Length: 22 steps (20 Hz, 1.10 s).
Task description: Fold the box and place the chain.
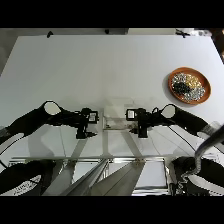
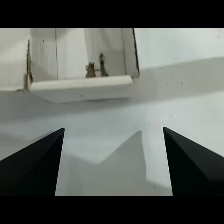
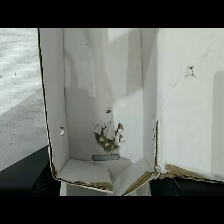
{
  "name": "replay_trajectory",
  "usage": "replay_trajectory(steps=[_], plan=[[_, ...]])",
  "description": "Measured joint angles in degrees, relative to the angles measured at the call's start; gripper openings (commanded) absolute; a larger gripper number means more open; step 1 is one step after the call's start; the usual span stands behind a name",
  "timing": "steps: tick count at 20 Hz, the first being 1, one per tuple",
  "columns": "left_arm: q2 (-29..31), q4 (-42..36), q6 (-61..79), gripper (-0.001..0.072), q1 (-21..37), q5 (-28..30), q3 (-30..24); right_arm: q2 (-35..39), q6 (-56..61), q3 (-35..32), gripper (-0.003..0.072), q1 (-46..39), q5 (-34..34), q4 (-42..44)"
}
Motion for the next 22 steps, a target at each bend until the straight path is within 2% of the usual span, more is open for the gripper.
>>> replay_trajectory(steps=[5,12,22], plan=[[-4.74,-7.89,5.68,0.0711,2.71,0.44,0.39,0.00,0.00,0.00,0.0399,0.00,0.00,0.00],[-6.21,-10.69,10.29,0.0711,5.84,-1.14,1.05,0.00,0.00,0.00,0.0399,0.00,0.00,0.00],[-6.34,-11.15,11.69,0.0711,2.69,0.72,1.29,0.00,0.00,0.00,0.0399,0.00,0.00,0.02]])
